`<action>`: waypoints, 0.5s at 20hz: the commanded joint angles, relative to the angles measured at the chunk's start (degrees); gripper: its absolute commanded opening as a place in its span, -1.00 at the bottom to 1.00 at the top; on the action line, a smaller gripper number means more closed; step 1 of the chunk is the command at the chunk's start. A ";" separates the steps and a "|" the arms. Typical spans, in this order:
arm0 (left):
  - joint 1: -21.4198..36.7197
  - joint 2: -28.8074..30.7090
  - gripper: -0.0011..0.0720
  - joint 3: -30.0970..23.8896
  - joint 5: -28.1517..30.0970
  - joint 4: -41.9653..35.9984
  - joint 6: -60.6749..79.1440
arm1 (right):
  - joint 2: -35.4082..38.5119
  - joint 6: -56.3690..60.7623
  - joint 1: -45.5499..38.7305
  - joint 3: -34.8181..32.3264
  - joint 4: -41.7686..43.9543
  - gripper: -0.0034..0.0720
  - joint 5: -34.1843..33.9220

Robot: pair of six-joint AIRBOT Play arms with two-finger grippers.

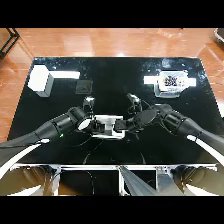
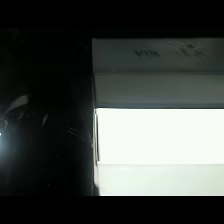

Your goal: Fold the box and place the chain.

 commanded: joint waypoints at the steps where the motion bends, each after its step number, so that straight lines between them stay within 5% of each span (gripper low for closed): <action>1: 0.00 -0.02 -0.91 0.02 0.26 0.15 0.00 | -3.15 9.20 4.09 3.34 -7.50 0.64 1.03; 10: 0.00 -0.02 -0.91 0.02 0.52 0.15 0.00 | -5.79 16.87 8.17 6.29 -15.13 0.33 -0.50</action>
